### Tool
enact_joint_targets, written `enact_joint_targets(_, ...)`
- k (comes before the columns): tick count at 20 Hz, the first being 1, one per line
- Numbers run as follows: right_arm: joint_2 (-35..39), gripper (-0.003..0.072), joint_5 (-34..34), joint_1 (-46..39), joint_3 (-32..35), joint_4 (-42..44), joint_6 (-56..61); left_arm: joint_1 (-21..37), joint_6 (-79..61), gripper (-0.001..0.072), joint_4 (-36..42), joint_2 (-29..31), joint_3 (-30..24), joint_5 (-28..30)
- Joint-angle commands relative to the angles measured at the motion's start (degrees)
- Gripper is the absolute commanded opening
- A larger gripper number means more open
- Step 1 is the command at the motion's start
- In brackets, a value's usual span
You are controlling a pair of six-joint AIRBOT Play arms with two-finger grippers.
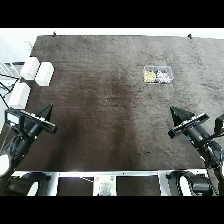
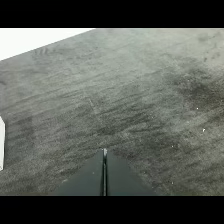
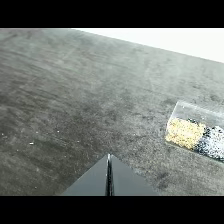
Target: Fold the box and place the chain.
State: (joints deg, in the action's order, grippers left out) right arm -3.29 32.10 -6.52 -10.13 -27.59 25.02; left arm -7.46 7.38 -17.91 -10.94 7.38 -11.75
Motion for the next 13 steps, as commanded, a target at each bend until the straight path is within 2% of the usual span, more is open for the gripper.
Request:
enact_joint_targets(1, 1.8, 0.0017, -1.0, 0.0, 2.1, -0.1, 0.3, -0.1, 0.2, 0.0021, 0.3, 2.6, -2.7, -0.8)
enact_joint_targets(13, 1.8, 0.0017, -1.0, 0.0, 2.1, -0.1, 0.3, -0.1, 0.1, 0.0021, 0.3, 2.6, -2.7, -1.2)
